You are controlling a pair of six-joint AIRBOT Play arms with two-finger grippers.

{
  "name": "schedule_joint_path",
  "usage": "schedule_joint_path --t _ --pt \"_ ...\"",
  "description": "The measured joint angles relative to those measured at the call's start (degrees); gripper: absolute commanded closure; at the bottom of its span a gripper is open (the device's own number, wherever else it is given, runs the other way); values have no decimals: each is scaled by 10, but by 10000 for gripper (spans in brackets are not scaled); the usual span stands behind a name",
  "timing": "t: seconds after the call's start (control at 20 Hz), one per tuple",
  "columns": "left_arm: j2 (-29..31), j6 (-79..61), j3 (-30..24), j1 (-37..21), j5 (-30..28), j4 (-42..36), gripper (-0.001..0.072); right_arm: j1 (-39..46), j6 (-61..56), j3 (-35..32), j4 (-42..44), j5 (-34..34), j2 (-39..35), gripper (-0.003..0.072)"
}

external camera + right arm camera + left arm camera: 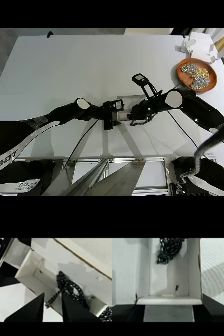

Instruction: Fold the box and place the chain.

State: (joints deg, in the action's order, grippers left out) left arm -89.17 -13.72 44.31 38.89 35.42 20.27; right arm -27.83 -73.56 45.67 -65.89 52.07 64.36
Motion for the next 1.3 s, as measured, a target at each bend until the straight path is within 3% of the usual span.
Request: schedule_joint_path --t 0.2,0.55,0.85,1.3 --pt "0 0 0 0 0 0 457 36 -1 3 -11 26 -26 469" --pt "0 0 0 0 0 0 457 154 -1 -2 -131 127 -68 467" --pt "0 0 0 0 0 0 457 190 10 -14 -166 99 -22 466" --pt "0 0 0 0 0 0 457 158 15 -16 -176 66 80 464"
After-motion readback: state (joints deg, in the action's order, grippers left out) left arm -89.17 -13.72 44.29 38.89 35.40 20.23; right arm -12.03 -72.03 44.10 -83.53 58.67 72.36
